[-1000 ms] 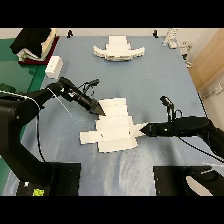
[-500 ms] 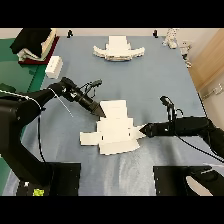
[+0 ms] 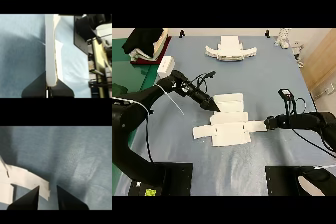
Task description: Fold the box.
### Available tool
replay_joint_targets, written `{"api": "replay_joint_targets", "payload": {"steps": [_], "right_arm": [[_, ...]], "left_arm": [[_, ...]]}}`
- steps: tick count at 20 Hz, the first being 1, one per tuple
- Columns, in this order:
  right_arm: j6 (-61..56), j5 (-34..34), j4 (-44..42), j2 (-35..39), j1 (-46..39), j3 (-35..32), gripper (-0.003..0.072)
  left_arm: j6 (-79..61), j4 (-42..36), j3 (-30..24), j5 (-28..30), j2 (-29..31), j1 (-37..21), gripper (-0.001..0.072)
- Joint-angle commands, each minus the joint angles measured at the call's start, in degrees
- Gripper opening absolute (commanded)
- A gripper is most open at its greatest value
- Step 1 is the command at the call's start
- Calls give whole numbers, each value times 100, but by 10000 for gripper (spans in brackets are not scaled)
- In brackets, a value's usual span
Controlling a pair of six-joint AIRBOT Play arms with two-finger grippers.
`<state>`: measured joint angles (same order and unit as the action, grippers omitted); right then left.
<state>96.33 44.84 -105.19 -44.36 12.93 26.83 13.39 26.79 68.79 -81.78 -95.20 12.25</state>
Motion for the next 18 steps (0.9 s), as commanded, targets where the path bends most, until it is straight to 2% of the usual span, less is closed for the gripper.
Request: {"api": "replay_joint_targets", "payload": {"steps": [1,4,9,12,15,18], "right_arm": [[-815,-105,804,4,-2,297,349],[-1032,-151,857,4,-13,697,349],[-1303,-433,986,-11,-13,940,348],[-1405,-452,981,-168,-13,940,348],[-1405,-452,979,-409,-11,940,348],[-1405,-452,896,-562,-7,940,348]], "left_arm": [[-883,0,-138,286,350,173,8],[-1593,-11,-776,876,826,363,6],[-2811,-317,-2428,2894,2321,820,7],[-3348,-599,-3163,3709,3080,1128,7],[-3998,-946,-3659,4146,3449,1421,8],[-3998,-962,-3797,4192,3379,1635,12]]}}
